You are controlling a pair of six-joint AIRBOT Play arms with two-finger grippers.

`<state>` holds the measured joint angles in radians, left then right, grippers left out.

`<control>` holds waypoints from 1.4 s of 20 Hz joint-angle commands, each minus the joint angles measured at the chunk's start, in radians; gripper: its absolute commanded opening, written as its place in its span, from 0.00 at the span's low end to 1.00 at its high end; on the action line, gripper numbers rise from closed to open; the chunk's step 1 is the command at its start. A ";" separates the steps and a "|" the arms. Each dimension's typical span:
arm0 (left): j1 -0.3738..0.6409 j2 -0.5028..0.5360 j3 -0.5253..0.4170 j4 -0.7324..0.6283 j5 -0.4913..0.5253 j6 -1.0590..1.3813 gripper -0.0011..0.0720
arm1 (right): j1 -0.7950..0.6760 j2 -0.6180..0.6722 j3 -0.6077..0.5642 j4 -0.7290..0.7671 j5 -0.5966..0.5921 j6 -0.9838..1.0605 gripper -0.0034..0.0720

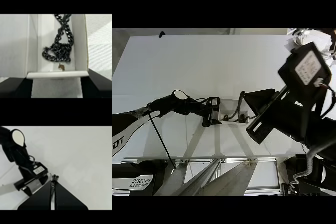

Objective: Fold the box and place the chain.

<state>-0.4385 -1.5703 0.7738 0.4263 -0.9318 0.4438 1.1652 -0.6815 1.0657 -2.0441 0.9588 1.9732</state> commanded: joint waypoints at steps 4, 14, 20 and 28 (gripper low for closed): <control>0.000 0.001 0.001 0.000 0.000 0.000 0.39 | 0.000 0.016 0.000 0.004 0.021 -0.045 0.07; 0.000 0.001 0.001 0.000 0.000 0.000 0.39 | 0.000 -0.180 0.000 0.028 0.183 -0.045 0.07; 0.000 0.001 0.001 0.000 0.000 0.000 0.39 | -0.029 -0.349 0.000 0.011 0.183 -0.046 0.07; 0.000 0.001 0.001 0.000 0.000 0.000 0.39 | -0.285 -0.382 0.000 0.373 0.150 -0.236 0.07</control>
<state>-0.4385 -1.5703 0.7738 0.4263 -0.9318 0.4438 0.9524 -1.0565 1.0657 -1.8107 1.1332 1.8141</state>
